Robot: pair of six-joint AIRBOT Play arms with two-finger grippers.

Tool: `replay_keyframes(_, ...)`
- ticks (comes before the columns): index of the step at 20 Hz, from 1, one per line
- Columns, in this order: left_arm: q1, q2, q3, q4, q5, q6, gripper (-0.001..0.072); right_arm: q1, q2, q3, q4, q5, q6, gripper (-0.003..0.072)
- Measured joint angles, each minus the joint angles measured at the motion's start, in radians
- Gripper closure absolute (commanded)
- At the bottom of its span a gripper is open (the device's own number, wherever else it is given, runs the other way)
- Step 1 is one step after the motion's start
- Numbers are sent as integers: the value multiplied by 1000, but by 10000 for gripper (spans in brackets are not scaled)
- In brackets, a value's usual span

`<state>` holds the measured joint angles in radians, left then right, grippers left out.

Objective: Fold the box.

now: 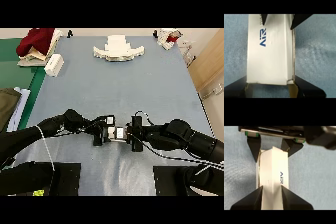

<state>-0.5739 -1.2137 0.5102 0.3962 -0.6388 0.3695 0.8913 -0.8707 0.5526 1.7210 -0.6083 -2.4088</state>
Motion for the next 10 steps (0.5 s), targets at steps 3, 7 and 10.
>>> replay_keyframes(3,0,0,0,0,0,0,290,0,5,0,1,-1,0,380)
replay_keyframes(7,0,0,0,0,0,0,290,0,6,0,0,-2,0,383)
replay_keyframes(10,0,0,0,0,0,0,290,0,2,0,0,-6,1,415)
